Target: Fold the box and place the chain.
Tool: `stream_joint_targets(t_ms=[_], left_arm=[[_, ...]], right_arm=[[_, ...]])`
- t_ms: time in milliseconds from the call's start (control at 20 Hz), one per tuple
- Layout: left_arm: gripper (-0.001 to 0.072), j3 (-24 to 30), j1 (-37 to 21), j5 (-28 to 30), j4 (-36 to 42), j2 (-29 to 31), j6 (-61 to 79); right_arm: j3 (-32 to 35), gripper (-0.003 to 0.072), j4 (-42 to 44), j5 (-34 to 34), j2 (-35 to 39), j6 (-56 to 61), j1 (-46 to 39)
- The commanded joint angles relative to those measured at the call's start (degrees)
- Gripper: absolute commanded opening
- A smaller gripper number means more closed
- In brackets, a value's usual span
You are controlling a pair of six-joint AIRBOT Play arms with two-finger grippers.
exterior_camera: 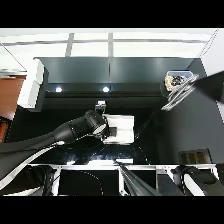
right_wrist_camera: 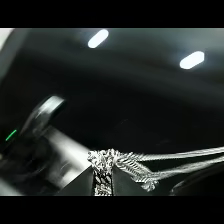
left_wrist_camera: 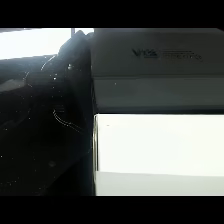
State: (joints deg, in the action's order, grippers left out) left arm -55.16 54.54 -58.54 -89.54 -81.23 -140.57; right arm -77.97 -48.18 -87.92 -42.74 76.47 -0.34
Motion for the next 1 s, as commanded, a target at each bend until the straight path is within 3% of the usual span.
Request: stream_joint_targets(t_ms=[0,150,600,800,850,900,950], left_arm=[[0.0029,0.00,-0.02,-0.11,0.02,-0.04,0.02],[0.0029,0.00,-0.02,-0.09,0.02,-0.04,0.02],[0.0029,0.00,0.00,-0.07,0.04,-0.04,0.02],[0.0029,0.00,0.00,-0.07,0.04,-0.04,0.02],[0.0030,0.00,0.00,-0.07,0.04,-0.04,0.02],[0.0030,0.00,0.00,-0.09,0.04,-0.04,0.02],[0.0029,0.00,0.00,-0.09,0.04,-0.04,0.02]], right_arm=[[9.03,0.0006,9.11,-0.04,1.16,-1.38,5.38],[17.84,0.0006,14.38,6.54,1.09,-1.07,11.28],[37.92,0.0007,15.15,35.36,-0.70,0.70,28.35],[41.13,0.0009,12.74,38.86,-3.43,1.36,29.20],[41.13,0.0063,11.85,38.64,-3.52,1.68,29.18],[41.07,0.0317,11.45,38.16,-3.48,2.29,28.57],[40.54,0.0391,11.32,36.17,-3.45,2.34,26.69]])
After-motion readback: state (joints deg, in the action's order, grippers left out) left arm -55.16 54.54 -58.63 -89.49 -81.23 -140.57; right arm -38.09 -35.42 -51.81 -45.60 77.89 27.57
